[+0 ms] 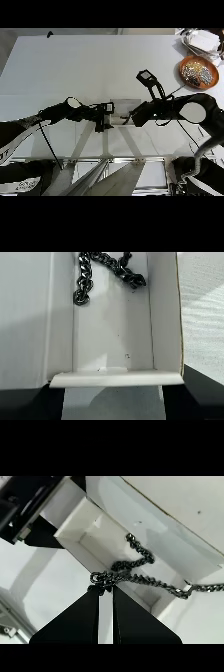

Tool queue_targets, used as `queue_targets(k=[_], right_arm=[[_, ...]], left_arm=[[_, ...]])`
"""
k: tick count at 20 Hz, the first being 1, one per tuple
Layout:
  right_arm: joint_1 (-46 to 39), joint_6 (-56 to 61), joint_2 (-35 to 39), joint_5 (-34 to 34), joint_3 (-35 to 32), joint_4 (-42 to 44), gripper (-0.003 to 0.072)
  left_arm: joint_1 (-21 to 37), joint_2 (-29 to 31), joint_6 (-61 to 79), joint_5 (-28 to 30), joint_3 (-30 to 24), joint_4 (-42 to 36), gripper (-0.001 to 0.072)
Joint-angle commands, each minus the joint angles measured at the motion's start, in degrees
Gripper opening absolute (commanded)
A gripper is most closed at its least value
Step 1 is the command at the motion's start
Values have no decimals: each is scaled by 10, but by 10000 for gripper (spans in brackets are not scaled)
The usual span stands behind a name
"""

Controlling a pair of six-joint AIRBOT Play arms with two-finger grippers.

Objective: Fold the box and place the chain.

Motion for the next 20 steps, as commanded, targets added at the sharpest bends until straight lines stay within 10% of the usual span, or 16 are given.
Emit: queue_targets(k=[1, 7, 11, 20], right_arm=[[1, 0, -19, -42, -46, 9, 14], [1, -35, -127, -94, -70, 71, 20], [1, -38, -130, -118, -68, 78, 247], [-51, -18, -65, 75, 84, -106, 307]], left_arm=[[0, 0, 0, 0, 0, 0, 210], [0, 0, 0, 0, 0, 0, 210], [0, 0, 0, 0, 0, 0, 210], [0, 0, 0, 0, 0, 0, 210]])
